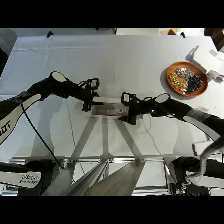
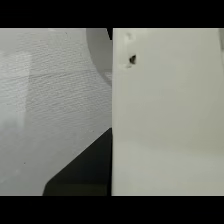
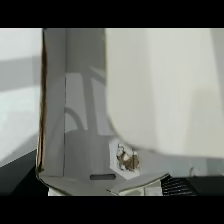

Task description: Fold the box and place the chain.

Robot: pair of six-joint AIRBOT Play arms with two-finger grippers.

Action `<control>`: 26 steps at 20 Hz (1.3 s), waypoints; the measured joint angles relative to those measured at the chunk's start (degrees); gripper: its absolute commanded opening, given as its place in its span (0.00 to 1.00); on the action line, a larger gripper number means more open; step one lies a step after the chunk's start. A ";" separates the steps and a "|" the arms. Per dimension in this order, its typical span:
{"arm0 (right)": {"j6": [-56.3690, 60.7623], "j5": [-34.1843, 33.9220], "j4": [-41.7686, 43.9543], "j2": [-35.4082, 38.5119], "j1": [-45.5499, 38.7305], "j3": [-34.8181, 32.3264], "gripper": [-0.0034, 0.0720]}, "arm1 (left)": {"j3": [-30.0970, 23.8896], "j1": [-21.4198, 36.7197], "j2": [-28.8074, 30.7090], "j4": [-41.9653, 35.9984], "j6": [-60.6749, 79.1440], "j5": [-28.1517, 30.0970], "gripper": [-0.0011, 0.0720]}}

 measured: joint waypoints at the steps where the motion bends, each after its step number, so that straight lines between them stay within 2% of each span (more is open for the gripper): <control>1: -0.02 0.02 -0.11 -0.11 0.00 0.07 0.98 | 0.00 0.00 0.00 0.00 0.00 0.02 0.03; 26: -0.02 0.39 -0.79 0.02 0.00 0.24 0.98 | 0.00 0.00 0.00 -0.02 -0.02 0.04 0.03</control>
